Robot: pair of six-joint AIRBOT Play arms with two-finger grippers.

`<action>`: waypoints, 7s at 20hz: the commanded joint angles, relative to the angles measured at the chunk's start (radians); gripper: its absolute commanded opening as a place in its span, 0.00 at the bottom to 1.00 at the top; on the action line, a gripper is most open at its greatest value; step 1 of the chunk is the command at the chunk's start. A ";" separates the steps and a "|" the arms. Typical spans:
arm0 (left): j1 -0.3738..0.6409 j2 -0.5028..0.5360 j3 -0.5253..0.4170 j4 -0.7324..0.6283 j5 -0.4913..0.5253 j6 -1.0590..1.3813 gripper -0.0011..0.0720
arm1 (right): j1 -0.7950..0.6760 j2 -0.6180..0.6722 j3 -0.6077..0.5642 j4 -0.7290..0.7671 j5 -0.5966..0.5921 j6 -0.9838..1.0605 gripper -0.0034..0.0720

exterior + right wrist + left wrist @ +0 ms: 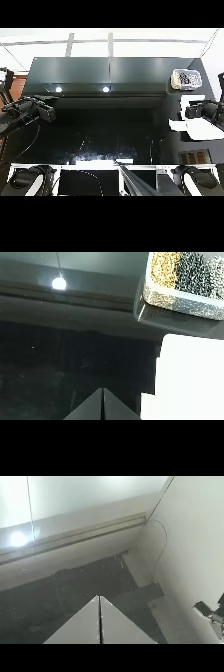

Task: Fold the box and place the chain.

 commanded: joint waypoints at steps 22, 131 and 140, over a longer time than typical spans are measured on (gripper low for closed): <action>0.000 -0.276 -0.003 -0.055 0.745 0.002 0.06 | -0.003 -0.002 0.001 0.032 -0.580 0.016 0.07; -0.124 -1.299 0.386 -0.793 -0.667 0.587 0.96 | 0.225 -0.213 -0.109 0.727 -0.045 -0.240 0.07; -0.090 -1.302 0.440 -0.720 -0.764 0.739 0.31 | 0.225 -0.213 -0.109 0.726 -0.043 -0.240 0.07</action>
